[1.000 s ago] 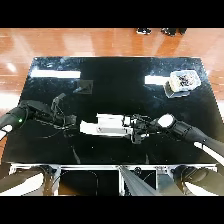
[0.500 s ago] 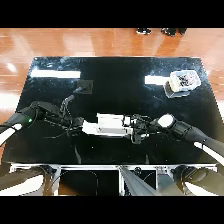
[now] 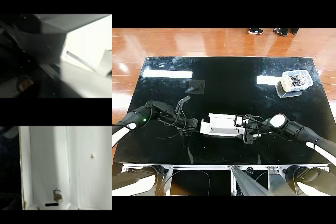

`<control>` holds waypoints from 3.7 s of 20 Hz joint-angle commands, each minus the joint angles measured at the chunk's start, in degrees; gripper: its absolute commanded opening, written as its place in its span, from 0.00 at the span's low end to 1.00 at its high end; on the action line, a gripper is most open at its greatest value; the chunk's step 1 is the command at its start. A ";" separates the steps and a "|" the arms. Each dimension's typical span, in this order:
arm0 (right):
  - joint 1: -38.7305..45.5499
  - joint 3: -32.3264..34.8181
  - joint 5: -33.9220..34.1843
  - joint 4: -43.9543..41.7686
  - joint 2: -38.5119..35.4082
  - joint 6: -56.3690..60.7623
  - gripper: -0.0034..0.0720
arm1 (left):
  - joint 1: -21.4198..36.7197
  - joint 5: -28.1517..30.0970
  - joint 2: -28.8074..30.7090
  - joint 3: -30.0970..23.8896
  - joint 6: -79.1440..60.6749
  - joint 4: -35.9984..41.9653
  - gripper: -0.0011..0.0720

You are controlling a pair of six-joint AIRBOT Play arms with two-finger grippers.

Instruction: Fold the box and place the chain.

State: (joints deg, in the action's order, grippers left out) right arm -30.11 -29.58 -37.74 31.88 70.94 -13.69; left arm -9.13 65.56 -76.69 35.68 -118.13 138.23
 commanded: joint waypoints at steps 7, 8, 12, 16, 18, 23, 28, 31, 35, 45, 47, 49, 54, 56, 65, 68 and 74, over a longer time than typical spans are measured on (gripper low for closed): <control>-0.02 -0.04 -0.02 -0.02 0.04 0.02 0.78 | -0.07 6.64 0.11 3.50 0.11 0.55 0.80; -0.02 -0.04 -0.02 -0.04 0.04 0.02 0.78 | -0.09 7.30 0.13 4.24 0.11 0.66 0.81; -0.02 -0.04 0.00 -0.04 0.04 0.02 0.78 | -0.20 9.01 0.20 6.91 0.33 2.29 0.86; -0.02 -0.04 0.00 -0.09 0.04 0.02 0.78 | -0.44 10.10 0.20 7.58 0.31 2.89 0.86; -0.02 -0.04 0.02 -0.11 0.04 0.02 0.78 | -1.40 9.14 0.20 7.61 0.48 3.37 0.86; -0.02 -0.04 0.02 -0.11 0.04 0.02 0.78 | -6.86 2.23 2.95 7.58 4.94 0.52 0.86; -0.02 -0.04 0.04 -0.11 0.04 0.02 0.78 | -14.27 -9.66 8.81 7.61 16.63 -9.57 0.86; -0.02 -0.04 0.04 -0.11 0.04 0.04 0.78 | -19.43 -12.48 10.10 7.61 26.95 -18.47 0.85; -0.02 -0.04 0.04 -0.11 0.04 0.04 0.78 | -25.90 -16.59 10.82 7.61 36.37 -25.55 0.85; -0.02 -0.04 0.04 -0.11 0.04 0.04 0.78 | -26.93 -16.26 13.64 7.58 37.59 -27.78 0.85; -0.02 -0.04 0.04 -0.11 0.04 0.04 0.78 | -27.12 -16.09 14.05 7.43 37.35 -28.55 0.85; -0.02 -0.04 0.04 -0.11 0.04 0.04 0.78 | -27.43 -16.22 14.19 6.93 36.79 -29.42 0.85; -0.02 -0.04 0.04 -0.11 0.04 0.04 0.78 | -27.32 -18.71 17.22 3.32 33.57 -29.97 0.85; -0.02 -0.04 0.07 -0.11 0.04 0.04 0.78 | -27.30 -19.17 18.49 2.56 31.26 -29.16 0.85; -0.02 -0.04 0.04 -0.11 0.04 0.04 0.78 | -19.65 -14.34 18.95 2.47 28.52 -24.28 0.85; -0.02 -0.04 0.04 -0.11 0.04 0.04 0.78 | -17.20 -11.37 19.19 2.47 24.96 -20.87 0.85; -0.02 -0.04 0.04 -0.11 0.04 0.04 0.78 | -6.67 -2.32 26.40 1.62 18.73 -20.50 0.85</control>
State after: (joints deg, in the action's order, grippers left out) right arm -30.17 -29.63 -37.69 31.77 70.94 -13.67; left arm -21.45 58.02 -53.78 37.89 -95.57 117.03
